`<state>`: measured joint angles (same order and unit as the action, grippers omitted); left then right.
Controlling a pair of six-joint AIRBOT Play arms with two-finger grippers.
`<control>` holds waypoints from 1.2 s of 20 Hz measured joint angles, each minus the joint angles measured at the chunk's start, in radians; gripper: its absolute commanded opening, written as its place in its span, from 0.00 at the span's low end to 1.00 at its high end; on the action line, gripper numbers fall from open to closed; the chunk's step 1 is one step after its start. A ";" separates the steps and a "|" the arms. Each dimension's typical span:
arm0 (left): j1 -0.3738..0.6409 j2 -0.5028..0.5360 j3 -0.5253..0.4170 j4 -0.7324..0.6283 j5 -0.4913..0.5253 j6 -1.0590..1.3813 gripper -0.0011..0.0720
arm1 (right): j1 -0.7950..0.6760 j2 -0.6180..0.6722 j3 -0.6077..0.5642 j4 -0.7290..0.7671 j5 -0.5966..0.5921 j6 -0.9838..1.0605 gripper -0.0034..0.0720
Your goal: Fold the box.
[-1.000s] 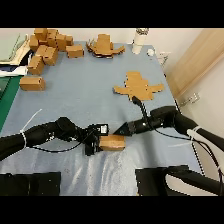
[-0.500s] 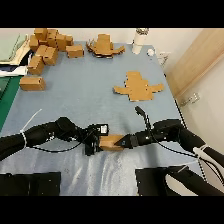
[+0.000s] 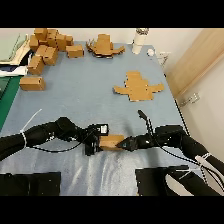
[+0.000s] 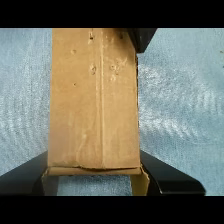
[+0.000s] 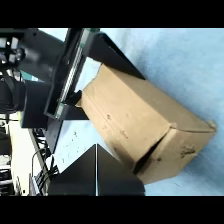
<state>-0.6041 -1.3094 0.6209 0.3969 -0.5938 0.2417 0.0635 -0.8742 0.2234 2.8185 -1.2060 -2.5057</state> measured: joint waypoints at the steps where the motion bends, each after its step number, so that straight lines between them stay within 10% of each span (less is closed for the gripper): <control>1: 0.000 0.000 0.000 0.000 0.000 0.000 0.66 | 0.000 0.002 -0.002 0.000 0.006 0.000 0.05; 24: 0.000 0.000 0.000 0.000 0.000 0.000 0.66 | 0.002 0.003 -0.005 -0.052 0.072 0.067 0.05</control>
<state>-0.6041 -1.3094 0.6209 0.3965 -0.5934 0.2417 0.0650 -0.8711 0.2188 2.7663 -1.1336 -2.4386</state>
